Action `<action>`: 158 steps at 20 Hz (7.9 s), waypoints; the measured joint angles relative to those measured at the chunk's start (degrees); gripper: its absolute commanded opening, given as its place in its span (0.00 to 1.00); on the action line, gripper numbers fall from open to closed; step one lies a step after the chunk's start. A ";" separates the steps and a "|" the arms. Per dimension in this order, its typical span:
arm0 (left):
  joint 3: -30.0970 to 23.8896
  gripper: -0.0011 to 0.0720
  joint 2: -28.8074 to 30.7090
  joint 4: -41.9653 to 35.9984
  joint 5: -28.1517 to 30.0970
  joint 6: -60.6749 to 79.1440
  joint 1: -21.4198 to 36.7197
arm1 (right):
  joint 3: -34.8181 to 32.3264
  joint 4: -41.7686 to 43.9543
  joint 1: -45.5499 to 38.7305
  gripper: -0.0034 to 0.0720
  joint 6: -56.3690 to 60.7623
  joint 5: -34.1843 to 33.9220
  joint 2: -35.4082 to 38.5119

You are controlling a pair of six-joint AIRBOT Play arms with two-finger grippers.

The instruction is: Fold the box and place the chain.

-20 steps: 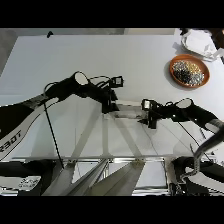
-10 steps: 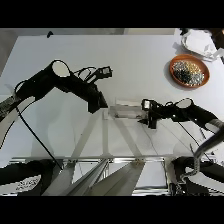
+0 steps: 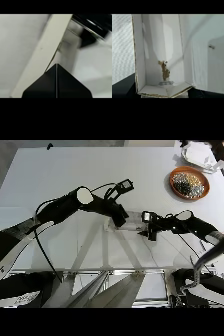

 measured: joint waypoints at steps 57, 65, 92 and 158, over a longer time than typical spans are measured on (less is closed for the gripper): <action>-15.43 0.58 3.74 12.07 1.86 29.92 5.86 | 0.00 0.00 -0.02 0.41 -0.02 0.02 0.00; -15.45 0.37 3.74 10.67 3.69 34.60 3.15 | 0.00 0.00 -0.02 0.41 0.00 0.00 0.00; -15.43 0.58 -0.63 5.44 14.34 37.66 -4.15 | 0.00 -0.04 -0.04 0.41 -0.07 0.02 0.00; -21.24 0.18 2.84 -1.46 -1.20 -20.11 11.37 | 0.00 0.00 -0.04 0.41 0.00 0.00 0.00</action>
